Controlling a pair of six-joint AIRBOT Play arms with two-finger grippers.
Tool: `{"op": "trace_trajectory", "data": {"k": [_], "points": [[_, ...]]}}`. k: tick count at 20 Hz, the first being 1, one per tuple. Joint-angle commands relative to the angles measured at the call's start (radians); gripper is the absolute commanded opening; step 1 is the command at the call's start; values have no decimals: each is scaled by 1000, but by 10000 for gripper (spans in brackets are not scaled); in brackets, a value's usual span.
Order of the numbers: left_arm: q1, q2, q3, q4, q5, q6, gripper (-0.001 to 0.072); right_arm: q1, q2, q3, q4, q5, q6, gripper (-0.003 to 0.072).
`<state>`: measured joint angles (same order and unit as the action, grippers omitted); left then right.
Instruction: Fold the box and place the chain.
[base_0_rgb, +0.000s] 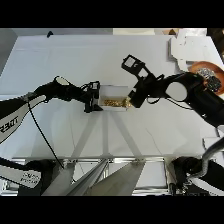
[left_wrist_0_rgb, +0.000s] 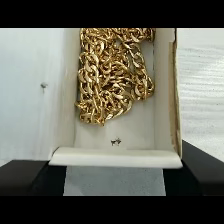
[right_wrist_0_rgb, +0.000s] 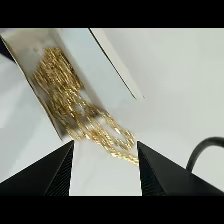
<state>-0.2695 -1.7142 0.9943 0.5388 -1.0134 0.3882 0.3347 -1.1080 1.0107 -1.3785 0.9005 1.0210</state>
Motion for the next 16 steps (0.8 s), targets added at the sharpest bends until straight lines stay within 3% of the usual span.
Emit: {"op": "trace_trajectory", "data": {"k": [1,5,7,11,16], "points": [[0,0,0,0,0,0,337,-145,-8,-16,142,93,-343,420],[0,0,0,0,0,0,337,-244,-152,-21,332,93,-824,432],[0,0,0,0,0,0,337,-251,-247,-21,391,85,-983,513],[0,0,0,0,0,0,337,-251,-416,-21,464,42,-1137,540],[0,0,0,0,0,0,337,-248,-504,-21,610,-3,-1223,603]]}}
